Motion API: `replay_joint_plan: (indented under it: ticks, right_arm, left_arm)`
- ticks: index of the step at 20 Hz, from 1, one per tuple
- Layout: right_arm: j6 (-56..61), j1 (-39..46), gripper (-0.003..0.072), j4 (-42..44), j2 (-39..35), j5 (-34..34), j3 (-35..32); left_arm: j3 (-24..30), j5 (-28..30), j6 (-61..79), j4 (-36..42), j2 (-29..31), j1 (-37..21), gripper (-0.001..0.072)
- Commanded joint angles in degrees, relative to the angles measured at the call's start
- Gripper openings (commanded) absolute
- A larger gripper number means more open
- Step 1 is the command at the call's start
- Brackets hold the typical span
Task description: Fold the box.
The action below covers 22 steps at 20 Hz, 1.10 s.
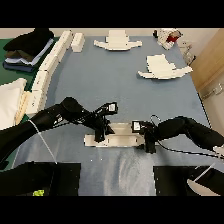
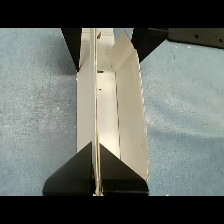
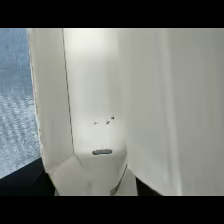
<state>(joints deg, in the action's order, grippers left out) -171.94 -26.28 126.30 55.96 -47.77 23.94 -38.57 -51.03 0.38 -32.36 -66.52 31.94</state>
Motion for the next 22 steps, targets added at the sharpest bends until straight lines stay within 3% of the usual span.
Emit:
replay_joint_plan:
  ticks: [1,3,5,7,9,10,11,22]
  right_arm:
    - [-0.02,-0.57,0.0641,0.02,0.02,0.90,-0.57]
    - [-0.02,-0.76,0.0639,0.02,0.02,0.96,-0.57]
    - [-0.02,-0.98,0.0524,0.00,-0.92,0.76,-0.57]
    - [-0.02,-0.98,0.0523,0.02,-2.71,0.74,-0.57]
    - [-0.02,-0.98,0.0542,0.00,-3.13,0.79,-0.59]
    - [-0.02,-0.98,0.0662,0.02,-3.08,0.92,-0.59]
    - [-0.02,-0.98,0.0682,0.04,-3.08,1.09,-0.59]
    - [-0.02,-2.05,0.0659,0.87,-2.23,4.61,-2.64]
  left_arm:
    - [0.00,0.02,0.00,0.00,0.04,0.00,0.0014]
    - [0.00,0.00,0.00,0.00,0.04,0.00,0.0014]
    - [0.00,0.02,0.00,0.00,0.04,0.00,0.0014]
    - [0.00,0.02,0.00,0.00,0.04,0.00,0.0014]
    - [0.00,0.02,0.00,0.00,0.04,0.00,0.0014]
    - [0.00,0.00,0.00,0.00,0.04,0.00,0.0014]
    - [0.00,0.00,0.00,0.00,0.04,0.00,0.0014]
    - [0.00,0.02,0.00,0.00,0.04,0.00,0.0014]
